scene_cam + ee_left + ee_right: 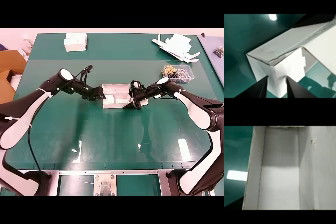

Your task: Fold the box and place the chain.

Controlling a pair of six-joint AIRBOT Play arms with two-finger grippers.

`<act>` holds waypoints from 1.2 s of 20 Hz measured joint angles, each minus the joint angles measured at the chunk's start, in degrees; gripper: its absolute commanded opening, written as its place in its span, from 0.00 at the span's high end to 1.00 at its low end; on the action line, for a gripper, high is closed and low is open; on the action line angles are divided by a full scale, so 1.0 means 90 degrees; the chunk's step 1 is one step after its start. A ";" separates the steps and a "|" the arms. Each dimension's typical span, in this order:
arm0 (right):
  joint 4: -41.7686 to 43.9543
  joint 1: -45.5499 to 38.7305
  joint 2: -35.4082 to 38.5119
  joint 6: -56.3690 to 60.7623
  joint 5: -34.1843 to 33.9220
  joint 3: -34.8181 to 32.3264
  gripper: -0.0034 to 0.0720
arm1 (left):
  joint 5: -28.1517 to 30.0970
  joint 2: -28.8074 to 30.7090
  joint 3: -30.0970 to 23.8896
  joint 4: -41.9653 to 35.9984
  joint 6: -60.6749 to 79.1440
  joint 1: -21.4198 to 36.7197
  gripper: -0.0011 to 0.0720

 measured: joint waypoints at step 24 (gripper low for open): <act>0.0002 -0.0005 0.0000 0.0002 -0.0005 0.0000 0.23 | -0.0401 -0.0199 0.1270 0.3502 -0.3840 -0.1311 0.58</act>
